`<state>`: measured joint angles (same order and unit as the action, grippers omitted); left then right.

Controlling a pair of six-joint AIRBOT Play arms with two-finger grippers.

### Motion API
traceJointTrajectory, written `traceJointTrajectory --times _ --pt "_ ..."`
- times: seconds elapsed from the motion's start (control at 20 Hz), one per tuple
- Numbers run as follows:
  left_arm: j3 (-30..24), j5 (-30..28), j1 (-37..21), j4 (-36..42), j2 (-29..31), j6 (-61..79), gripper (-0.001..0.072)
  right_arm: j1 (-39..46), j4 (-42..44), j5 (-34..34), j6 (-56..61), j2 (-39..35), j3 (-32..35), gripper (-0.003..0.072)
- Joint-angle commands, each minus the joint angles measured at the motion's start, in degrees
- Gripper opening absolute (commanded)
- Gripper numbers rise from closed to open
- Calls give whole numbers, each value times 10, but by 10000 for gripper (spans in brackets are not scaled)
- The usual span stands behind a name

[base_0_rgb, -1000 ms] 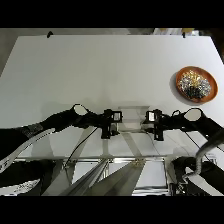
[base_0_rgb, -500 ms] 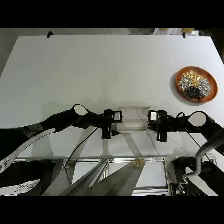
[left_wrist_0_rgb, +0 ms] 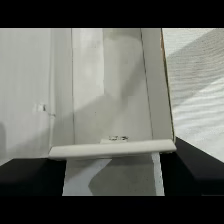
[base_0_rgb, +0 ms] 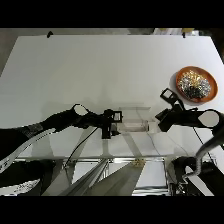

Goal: Fold the box and place the chain.

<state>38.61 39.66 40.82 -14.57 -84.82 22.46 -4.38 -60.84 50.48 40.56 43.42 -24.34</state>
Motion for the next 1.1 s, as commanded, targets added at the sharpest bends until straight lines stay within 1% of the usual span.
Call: traceJointTrajectory --times 0.0,0.05,0.1,0.2,0.25,0.4,0.55,0.65,0.7,0.75,0.8,0.85,1.05 --pt "0 0 0 0 0 0 271 66 -61 -15 208 12 -16 11" --pt "0 0 0 0 0 0 271 80 -76 -8 257 27 -16 11" --pt "0 0 0 0 0 0 271 87 -77 7 270 44 -16 11" --pt "0 0 0 0 0 0 271 88 -76 53 275 86 -16 12" --pt "0 0 0 0 0 0 271 87 -72 60 293 103 -16 12" --pt "0 0 0 0 0 0 271 87 -47 96 297 142 -16 12" --pt "0 0 0 0 0 0 271 80 -2 120 295 150 -16 12" --pt "0 0 0 0 0 0 271 59 -1 127 295 150 -16 12" --pt "0 0 0 0 0 0 271 47 9 128 295 150 -16 45" --pt "0 0 0 0 0 0 271 39 23 128 295 150 -16 147" --pt "0 0 0 0 0 0 271 32 42 129 295 150 -16 210" --pt "0 0 0 0 0 0 271 27 55 130 295 149 -16 225" --pt "0 0 0 0 0 0 271 18 60 132 294 122 -16 225"
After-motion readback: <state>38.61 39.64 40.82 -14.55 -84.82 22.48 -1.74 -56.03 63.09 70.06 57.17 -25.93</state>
